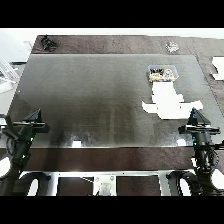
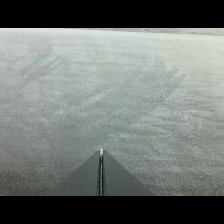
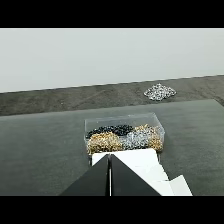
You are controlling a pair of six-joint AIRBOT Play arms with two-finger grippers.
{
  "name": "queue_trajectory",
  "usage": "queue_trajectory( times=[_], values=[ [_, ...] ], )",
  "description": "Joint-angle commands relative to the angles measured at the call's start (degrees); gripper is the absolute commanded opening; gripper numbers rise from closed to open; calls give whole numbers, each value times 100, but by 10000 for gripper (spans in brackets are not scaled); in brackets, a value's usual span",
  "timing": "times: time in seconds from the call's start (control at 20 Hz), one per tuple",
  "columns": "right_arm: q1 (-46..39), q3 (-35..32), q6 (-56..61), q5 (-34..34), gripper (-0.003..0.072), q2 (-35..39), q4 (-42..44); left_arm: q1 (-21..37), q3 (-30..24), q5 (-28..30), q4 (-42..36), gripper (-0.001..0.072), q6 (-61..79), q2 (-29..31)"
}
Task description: Fold the box and place the chain.
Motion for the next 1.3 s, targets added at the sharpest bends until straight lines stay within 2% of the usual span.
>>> queue_trajectory(
  times=[0.0,0.15,0.25,0.3,0.35,0.45,0.55,0.7,0.9,0.95,1.05,1.15,1.25],
  values=[
    [4,2,0,2,5,-2,2,4,-2,0,0,20,0,4],
    [4,2,4,48,5,-2,4,4,-2,0,0,20,0,4],
    [4,31,-24,413,12,-2,17,4,-2,0,0,20,0,4],
    [4,101,-70,579,93,-2,-57,4,-2,-2,0,20,0,4],
    [4,186,-68,629,132,-11,-131,4,-2,0,0,19,0,4],
    [-15,400,-142,555,155,-81,-133,4,-2,0,0,20,0,4],
    [-68,693,-153,535,223,-437,-131,4,-2,0,0,20,0,4],
    [-166,1307,-151,538,268,-1604,-129,4,-2,0,0,20,0,4],
    [-586,2570,-103,551,272,-3838,-122,4,-2,0,0,20,0,4],
    [-826,2879,44,678,274,-4360,-125,4,-2,0,2,20,0,4],
    [-1563,3427,374,1534,278,-5368,-129,4,-2,-2,0,20,2,4],
    [-2124,3711,372,1810,279,-6028,-92,4,-2,0,0,20,0,4],
    [-2371,3705,573,2050,277,-6137,17,4,-2,-2,0,20,0,4]
  ],
)
